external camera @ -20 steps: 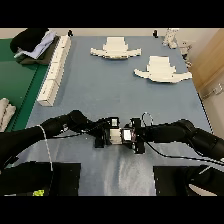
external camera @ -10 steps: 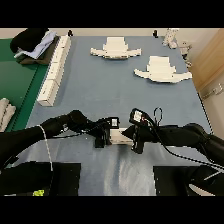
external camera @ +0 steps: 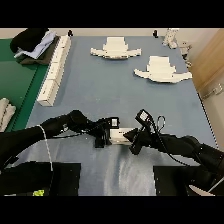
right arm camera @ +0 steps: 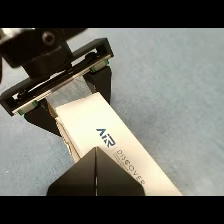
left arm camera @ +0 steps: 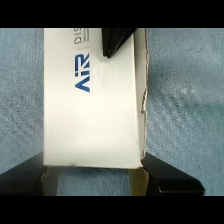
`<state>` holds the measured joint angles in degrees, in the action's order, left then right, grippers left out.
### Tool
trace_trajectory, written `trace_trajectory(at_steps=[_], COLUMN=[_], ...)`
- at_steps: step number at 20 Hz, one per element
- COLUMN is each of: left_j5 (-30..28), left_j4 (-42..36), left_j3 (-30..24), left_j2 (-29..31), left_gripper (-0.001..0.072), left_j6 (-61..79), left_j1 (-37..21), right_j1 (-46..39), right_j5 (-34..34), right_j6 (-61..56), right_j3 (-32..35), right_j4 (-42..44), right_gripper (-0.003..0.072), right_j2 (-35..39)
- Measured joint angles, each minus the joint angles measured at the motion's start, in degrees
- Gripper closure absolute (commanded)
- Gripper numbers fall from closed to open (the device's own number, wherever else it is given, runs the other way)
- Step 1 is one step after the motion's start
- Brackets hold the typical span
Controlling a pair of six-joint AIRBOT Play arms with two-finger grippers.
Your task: Fold the box.
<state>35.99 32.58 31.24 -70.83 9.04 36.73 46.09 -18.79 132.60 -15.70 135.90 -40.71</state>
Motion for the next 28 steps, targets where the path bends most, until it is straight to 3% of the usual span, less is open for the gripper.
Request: trace_trajectory(at_steps=[10, 28], left_j5=[0.0, 0.02], left_j4=[-0.02, -0.04], left_j3=[0.0, 0.0], left_j2=[0.0, 0.0], left_gripper=[0.0285, 0.0285], left_j6=[0.0, -0.04], left_j1=[0.0, 0.0], right_j1=[2.82, 2.93], right_j5=[5.73, 6.03], right_j6=[-2.97, -4.22], right_j3=[4.33, 3.85], right_j4=[0.35, -0.5], right_gripper=[0.0684, 0.0683], right_j2=[-0.7, -0.39])
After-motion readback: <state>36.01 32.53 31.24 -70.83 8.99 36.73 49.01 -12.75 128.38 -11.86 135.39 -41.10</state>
